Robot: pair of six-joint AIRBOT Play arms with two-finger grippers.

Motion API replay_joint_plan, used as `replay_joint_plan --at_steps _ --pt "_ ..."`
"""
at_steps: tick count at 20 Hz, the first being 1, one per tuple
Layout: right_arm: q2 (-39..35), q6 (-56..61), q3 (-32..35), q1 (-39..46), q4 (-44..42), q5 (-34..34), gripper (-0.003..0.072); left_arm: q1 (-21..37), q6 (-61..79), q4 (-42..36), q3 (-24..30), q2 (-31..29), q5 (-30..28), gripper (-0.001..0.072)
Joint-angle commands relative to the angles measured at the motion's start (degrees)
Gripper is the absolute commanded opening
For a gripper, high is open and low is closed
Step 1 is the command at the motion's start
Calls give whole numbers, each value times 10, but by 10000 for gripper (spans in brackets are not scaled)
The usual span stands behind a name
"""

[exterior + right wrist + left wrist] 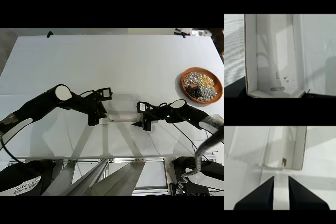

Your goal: Fold the box and place the chain.

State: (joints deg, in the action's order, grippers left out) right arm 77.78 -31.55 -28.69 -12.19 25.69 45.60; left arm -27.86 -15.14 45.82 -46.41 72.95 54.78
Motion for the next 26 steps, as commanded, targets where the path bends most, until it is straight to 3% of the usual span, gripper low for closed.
replay_joint_plan --at_steps 1,6,7,8,14,20,26 --pt "0 0 0 0 0 0 342 53 -32 3 37 -52 13 210" --pt "0 0 0 0 0 0 342 134 -154 -3 90 -91 5 199" --pt "0 0 0 0 0 0 342 144 -195 -3 91 -90 4 141" --pt "0 0 0 0 0 0 342 152 -226 -3 91 -88 5 9" --pt "0 0 0 0 0 0 342 153 -341 -20 91 -35 3 5" --pt "0 0 0 0 0 0 342 128 -344 -79 90 46 2 5" --pt "0 0 0 0 0 0 342 92 -348 -104 90 75 -25 4"
